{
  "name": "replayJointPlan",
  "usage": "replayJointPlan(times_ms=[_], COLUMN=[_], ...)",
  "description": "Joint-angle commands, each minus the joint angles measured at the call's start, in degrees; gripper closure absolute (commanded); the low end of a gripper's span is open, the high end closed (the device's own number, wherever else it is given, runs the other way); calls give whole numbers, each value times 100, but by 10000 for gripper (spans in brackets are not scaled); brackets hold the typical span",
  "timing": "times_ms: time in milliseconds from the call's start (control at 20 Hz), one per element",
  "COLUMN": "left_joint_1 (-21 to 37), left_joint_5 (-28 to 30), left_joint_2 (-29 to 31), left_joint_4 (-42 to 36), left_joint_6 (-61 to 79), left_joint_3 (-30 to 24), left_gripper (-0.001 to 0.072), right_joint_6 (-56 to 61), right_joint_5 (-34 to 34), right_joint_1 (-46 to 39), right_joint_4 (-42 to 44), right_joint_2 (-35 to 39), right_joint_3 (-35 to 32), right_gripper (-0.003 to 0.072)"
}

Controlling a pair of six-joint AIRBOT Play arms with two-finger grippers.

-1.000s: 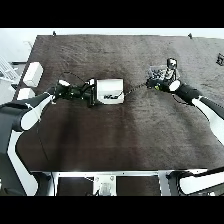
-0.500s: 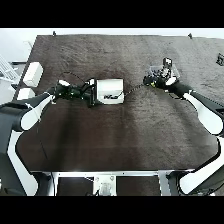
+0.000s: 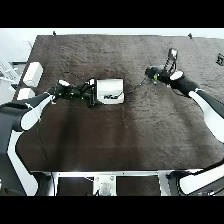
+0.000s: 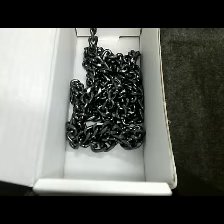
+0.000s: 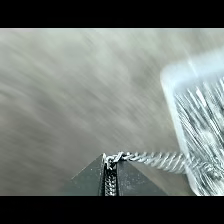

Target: Fold the box and place the chain.

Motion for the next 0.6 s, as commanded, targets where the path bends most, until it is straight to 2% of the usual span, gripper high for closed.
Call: replayJointPlan(times_ms=[0,250,550], left_joint_1=[4,4,4], left_joint_5=[-4,-7,-4], left_joint_2=[2,2,2], left_joint_4=[0,0,0], left_joint_6=[2,2,2], left_joint_3=[-2,-2,-2], left_gripper=[361,361,361], right_joint_6=[-4,-7,-68], right_joint_5=[-282,-595,-614], right_joint_1=[295,855,1753], right_joint_4=[-332,-1156,-1530], right_joint_2=[1169,2848,3668], right_joint_3=[-13,-9,28], right_gripper=[683,683,683])
